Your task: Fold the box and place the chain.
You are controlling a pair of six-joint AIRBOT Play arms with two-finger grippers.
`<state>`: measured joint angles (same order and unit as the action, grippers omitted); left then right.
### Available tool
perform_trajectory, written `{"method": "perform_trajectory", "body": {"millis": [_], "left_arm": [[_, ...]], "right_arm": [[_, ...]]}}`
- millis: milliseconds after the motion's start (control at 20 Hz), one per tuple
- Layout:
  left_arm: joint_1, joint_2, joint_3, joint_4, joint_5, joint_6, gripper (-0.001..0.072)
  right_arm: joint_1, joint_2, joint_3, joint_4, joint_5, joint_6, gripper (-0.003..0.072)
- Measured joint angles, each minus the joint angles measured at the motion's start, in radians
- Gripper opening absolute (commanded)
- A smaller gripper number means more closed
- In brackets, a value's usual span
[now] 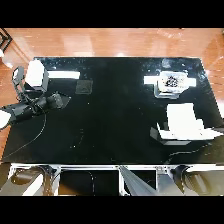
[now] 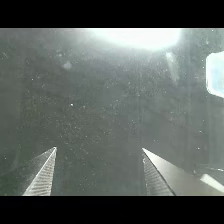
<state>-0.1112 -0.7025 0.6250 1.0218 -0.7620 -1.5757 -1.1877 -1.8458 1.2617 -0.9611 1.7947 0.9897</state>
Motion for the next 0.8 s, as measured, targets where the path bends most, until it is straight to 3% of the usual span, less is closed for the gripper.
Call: {"method": "perform_trajectory", "body": {"millis": [450,800], "left_arm": [[0.006,0.000,0.000,-0.007,-0.027,0.000,0.0629],[0.006,-0.008,0.000,-0.017,-0.068,0.000,0.0629]], "right_arm": [[0.195,0.187,-0.139,0.163,-0.111,0.016,0.0023],[0.428,0.523,-0.497,0.325,-0.297,0.117,0.0023]]}}
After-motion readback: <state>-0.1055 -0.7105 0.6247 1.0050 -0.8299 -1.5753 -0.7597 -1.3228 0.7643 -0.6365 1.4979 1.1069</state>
